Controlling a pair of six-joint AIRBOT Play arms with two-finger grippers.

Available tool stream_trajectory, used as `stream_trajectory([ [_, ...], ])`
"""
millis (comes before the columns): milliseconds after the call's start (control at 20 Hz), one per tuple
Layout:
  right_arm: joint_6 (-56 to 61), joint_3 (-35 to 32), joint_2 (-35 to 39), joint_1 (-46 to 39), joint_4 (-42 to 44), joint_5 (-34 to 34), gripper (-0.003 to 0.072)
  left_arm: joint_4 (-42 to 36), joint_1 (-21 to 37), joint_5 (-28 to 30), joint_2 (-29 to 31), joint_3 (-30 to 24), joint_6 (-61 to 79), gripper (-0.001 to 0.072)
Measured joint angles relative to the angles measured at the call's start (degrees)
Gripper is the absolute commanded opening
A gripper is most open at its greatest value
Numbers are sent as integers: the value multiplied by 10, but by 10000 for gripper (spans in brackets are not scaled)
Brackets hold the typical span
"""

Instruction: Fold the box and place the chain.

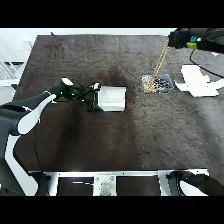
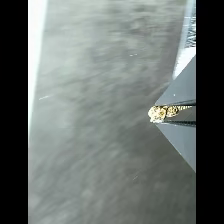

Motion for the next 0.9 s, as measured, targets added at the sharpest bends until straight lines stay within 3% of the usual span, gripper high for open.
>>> stream_trajectory([
  [300, -11, -1, 49, 64, 0, -3, 8, 0, 0, 0, 0, 0, 0, 542],
  [900, -14, -28, 39, 193, 3, -24, 7, 0, 0, 0, 0, 0, 0, 542],
])
